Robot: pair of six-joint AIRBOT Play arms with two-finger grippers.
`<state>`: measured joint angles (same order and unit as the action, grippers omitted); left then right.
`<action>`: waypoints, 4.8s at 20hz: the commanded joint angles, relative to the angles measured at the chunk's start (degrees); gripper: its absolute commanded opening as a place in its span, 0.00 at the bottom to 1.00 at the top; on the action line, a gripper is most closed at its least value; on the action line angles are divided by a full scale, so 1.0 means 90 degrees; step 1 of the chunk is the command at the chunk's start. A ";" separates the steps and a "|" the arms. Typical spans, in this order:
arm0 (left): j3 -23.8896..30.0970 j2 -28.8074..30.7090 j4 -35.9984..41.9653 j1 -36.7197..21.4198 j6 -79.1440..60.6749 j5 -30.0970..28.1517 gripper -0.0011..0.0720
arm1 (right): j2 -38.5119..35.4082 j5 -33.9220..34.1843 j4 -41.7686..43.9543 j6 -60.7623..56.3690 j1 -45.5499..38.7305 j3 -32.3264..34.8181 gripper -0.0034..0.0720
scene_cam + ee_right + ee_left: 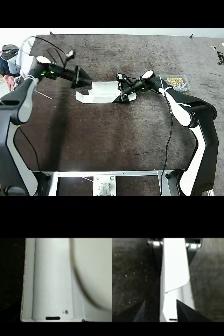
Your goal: Fold the box and place the chain.
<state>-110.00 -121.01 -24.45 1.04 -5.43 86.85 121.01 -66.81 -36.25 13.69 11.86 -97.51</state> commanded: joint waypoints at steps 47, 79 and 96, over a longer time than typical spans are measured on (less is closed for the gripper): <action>0.0464 0.0078 -0.0716 0.0818 0.1042 -0.2018 0.02 | 0.0005 -0.0005 0.0005 0.0000 -0.0002 0.0002 0.50; 0.3485 0.1960 -0.2710 0.1149 -0.0005 -0.3385 0.90 | 0.0005 -0.0005 0.0005 0.0000 -0.0002 0.0002 0.50; 0.3487 0.1824 -0.2093 0.1149 -0.0852 -0.3500 0.65 | 0.0005 -0.0005 0.0002 0.0000 -0.0002 0.0002 0.50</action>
<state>-78.63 -104.03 -43.92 11.38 -12.62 54.54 121.03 -66.83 -36.23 13.72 11.81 -97.51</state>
